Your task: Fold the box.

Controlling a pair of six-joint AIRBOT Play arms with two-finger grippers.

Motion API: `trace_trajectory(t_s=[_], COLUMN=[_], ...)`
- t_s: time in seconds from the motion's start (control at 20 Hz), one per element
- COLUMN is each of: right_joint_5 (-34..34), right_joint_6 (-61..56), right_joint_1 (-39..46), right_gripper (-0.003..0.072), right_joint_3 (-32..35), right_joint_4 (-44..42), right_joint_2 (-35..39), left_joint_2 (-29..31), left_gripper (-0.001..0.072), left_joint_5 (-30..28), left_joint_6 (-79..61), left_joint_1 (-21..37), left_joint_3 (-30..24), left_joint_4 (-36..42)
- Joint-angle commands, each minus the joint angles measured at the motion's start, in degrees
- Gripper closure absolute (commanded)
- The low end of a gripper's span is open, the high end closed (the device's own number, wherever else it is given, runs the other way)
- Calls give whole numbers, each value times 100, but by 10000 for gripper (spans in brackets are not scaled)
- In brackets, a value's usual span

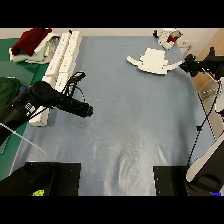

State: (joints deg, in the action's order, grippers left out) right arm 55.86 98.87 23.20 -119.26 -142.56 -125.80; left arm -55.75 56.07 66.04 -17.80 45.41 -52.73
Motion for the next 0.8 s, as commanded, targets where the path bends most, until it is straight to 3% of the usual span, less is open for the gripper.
trace_trajectory(t_s=[0.0, 0.15, 0.4, 0.5, 0.75], right_joint_5=[1421, 2122, 2203, 2135, 1954], right_joint_6=[44, 291, 573, 658, 750], right_joint_1=[-9, -120, -422, -501, -509], right_gripper=[687, 688, 688, 688, 688], right_joint_3=[96, 719, 2308, 3158, 6008], right_joint_4=[-232, -227, -205, -184, -136], right_joint_2=[96, 354, 1451, 2090, 4229], left_joint_2=[4, 4, 4, 4, 4], left_gripper=[695, 695, 695, 695, 695], left_joint_5=[-2, -2, -2, -4, -2], left_joint_6=[-2, 0, -2, -2, -2], left_joint_1=[-4, -4, -4, -4, -4], left_joint_3=[-4, -4, -4, -4, -4], left_joint_4=[0, 0, 0, 0, 0])
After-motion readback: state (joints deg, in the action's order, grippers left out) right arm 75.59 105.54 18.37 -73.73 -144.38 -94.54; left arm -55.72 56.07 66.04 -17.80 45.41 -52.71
